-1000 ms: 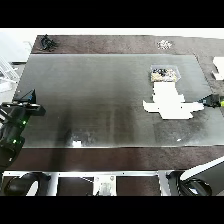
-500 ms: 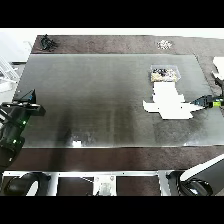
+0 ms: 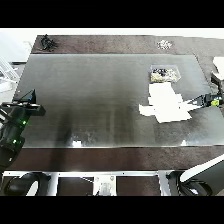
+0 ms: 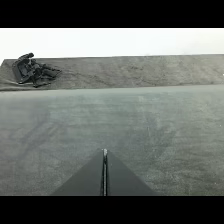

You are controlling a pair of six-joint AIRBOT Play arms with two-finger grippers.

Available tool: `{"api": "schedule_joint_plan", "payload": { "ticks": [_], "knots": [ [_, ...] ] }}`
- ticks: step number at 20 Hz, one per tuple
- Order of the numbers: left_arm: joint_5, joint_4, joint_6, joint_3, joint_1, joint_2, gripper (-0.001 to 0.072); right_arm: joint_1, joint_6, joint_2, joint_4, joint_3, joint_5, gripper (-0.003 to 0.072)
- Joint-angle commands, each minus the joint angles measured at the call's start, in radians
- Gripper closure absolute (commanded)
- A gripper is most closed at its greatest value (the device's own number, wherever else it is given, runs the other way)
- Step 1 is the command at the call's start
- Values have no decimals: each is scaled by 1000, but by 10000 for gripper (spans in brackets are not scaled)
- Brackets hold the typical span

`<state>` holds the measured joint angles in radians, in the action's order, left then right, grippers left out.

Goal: Fold the box and place the chain.

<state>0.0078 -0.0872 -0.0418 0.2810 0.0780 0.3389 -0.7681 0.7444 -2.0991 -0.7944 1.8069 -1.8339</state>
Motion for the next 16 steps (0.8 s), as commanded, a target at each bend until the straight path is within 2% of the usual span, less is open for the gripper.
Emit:
{"api": "schedule_joint_plan", "payload": {
  "ticks": [1,4,7,9,11,13,16],
  "knots": [
    [0,0,0,1,0,0,690,39,-46,100,74,-145,-5,678],
    [0,0,0,1,0,0,690,116,-58,192,181,-285,62,678],
    [0,0,0,1,0,0,690,235,-64,276,220,-407,128,679],
    [0,0,0,1,0,0,690,327,-63,366,249,-522,273,680],
    [0,0,0,1,0,0,690,416,-39,466,315,-652,468,679],
    [0,0,0,1,0,0,690,500,-15,537,386,-755,574,679],
    [0,0,0,1,0,0,690,650,-15,565,420,-795,703,679]
  ]
}}
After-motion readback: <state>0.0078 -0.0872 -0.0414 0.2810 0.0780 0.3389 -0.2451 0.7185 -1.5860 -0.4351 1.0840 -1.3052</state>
